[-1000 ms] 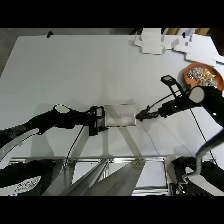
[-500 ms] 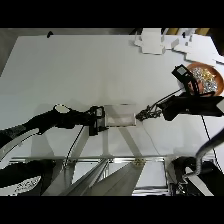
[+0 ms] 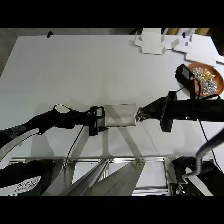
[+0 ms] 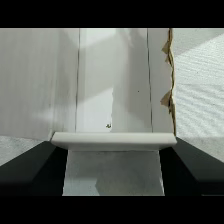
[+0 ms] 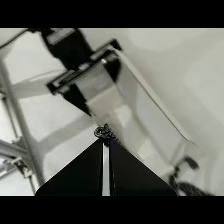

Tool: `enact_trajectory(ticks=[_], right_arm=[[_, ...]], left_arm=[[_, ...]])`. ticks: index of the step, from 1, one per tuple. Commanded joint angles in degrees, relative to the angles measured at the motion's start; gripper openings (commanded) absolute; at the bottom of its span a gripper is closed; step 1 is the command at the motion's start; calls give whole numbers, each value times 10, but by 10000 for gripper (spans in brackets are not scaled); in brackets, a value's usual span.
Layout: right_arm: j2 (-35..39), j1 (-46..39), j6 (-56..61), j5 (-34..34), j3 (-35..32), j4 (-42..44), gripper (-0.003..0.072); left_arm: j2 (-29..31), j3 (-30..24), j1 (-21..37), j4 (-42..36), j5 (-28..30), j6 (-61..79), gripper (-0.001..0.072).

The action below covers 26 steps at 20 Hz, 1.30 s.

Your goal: Fold the box and place the chain.

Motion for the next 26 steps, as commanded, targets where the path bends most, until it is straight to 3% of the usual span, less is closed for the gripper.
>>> enact_trajectory(ticks=[1,5,13,16,17,20,24,26], right_arm=[[-10,76,-42,-54,0,23,14],[-67,141,5,-149,0,-7,14],[-271,190,12,-180,0,-7,16],[-299,189,33,-184,1,-20,186],[-298,189,39,-183,4,-33,186],[-289,189,104,-114,61,-116,186],[-249,186,171,-19,139,-318,175],[-225,151,163,6,139,-332,146]], left_arm=[[0,0,0,0,0,0,272],[0,0,0,0,0,0,272],[0,0,0,0,0,0,272],[0,0,0,0,0,0,272],[0,0,0,0,0,0,272],[0,0,0,0,0,0,272],[0,0,0,0,0,0,272],[0,0,0,0,0,0,272]])
